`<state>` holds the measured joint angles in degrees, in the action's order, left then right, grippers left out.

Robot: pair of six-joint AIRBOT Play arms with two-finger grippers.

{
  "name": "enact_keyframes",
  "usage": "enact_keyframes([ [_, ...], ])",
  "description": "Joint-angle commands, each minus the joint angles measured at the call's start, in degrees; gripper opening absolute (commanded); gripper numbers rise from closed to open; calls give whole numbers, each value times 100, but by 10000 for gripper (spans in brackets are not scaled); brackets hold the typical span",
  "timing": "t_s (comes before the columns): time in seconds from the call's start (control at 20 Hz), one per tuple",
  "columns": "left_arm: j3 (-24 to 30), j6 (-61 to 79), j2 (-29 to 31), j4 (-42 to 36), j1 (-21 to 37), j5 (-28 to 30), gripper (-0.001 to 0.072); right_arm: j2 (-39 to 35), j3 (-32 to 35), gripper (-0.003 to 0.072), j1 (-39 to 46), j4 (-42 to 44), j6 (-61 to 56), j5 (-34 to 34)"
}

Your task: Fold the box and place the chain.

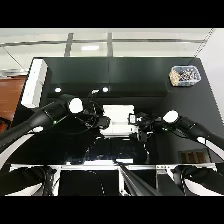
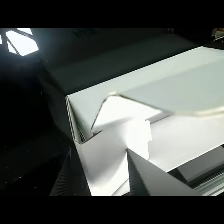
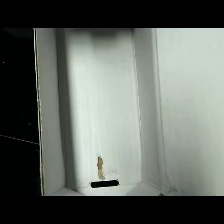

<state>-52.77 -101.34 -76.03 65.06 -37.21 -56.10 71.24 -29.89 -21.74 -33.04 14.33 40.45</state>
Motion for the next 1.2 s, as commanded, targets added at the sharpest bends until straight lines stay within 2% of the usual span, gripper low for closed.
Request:
enact_keyframes([
  [0.0,-7,-76,-4,-254,-37,20,407,2,0,128,-7,0,0,0],
  [0.4,-7,-627,-4,-120,-74,17,405,2,0,128,-7,0,-2,0],
  [0.6,-146,-713,-52,92,-293,-15,406,2,0,128,-7,0,-4,0],
  [0.8,-490,-855,-275,426,-514,-210,406,2,2,127,-7,0,-4,-2],
  [0.9,-643,-1064,-409,730,-522,-529,406,2,2,128,-7,0,-4,-2],
  [1.15,-717,-1451,-474,979,-525,-730,406,2,0,128,-7,0,-4,-2],
])
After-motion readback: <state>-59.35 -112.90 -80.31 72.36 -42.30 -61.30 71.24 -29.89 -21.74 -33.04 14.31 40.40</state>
